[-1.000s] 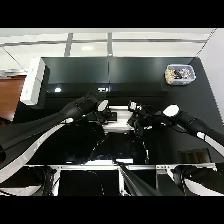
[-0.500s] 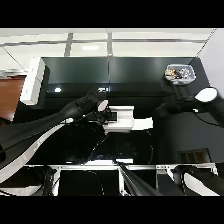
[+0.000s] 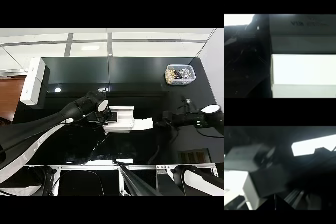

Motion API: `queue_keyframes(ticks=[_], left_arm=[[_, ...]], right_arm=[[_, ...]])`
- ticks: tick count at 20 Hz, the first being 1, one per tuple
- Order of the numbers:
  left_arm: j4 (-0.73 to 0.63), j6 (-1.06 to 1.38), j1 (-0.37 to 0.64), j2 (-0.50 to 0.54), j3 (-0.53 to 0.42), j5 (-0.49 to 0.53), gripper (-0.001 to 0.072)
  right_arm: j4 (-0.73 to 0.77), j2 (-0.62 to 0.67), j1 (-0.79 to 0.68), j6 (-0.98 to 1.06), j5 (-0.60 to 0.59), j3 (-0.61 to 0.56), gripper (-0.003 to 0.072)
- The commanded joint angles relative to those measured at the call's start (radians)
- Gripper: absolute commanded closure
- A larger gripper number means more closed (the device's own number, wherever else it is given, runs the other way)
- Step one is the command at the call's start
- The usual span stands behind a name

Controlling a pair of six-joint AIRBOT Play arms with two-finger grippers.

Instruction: Fold the box and place the chain.

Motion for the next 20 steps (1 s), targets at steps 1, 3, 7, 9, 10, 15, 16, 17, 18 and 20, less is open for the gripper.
queue_keyframes(ticks=[1, 3, 7, 9, 10, 15, 16, 17, 18, 20], left_arm=[[0.000, 0.000, 0.000, 0.000, 0.000, 0.000, 0.0685], [0.000, 0.000, 0.000, 0.000, 0.000, -0.001, 0.0685], [0.000, 0.000, 0.000, 0.000, 0.000, -0.001, 0.0685], [0.000, 0.000, 0.000, 0.000, 0.000, -0.001, 0.0685], [0.000, 0.000, 0.000, 0.000, 0.000, 0.000, 0.0685], [0.000, 0.000, 0.000, 0.000, 0.000, 0.000, 0.0685], [0.000, 0.000, 0.000, 0.000, 0.000, 0.000, 0.0685], [0.000, 0.000, 0.000, 0.000, 0.000, 0.000, 0.0685], [0.000, 0.000, 0.000, 0.000, 0.000, 0.000, 0.0685], [0.000, 0.000, 0.000, 0.000, 0.000, 0.000, 0.0685]], right_arm=[[0.157, -0.089, 0.126, -0.106, -0.014, -0.014, 0.0674], [0.226, -0.109, 0.199, -0.163, -0.016, 0.003, 0.0673], [0.206, -0.109, 0.230, -0.238, 0.069, 0.093, 0.0673], [0.183, -0.109, 0.231, -0.237, 0.130, 0.145, 0.0491], [0.184, -0.109, 0.231, -0.231, 0.159, 0.162, 0.0231], [0.207, -0.109, 0.240, -0.219, 0.212, 0.187, 0.0184], [0.216, -0.109, 0.248, -0.213, 0.211, 0.188, 0.0185], [0.217, -0.109, 0.261, -0.204, 0.204, 0.190, 0.0185], [0.213, -0.109, 0.279, -0.181, 0.184, 0.193, 0.0204], [0.211, -0.109, 0.323, -0.130, 0.146, 0.206, 0.0284]])
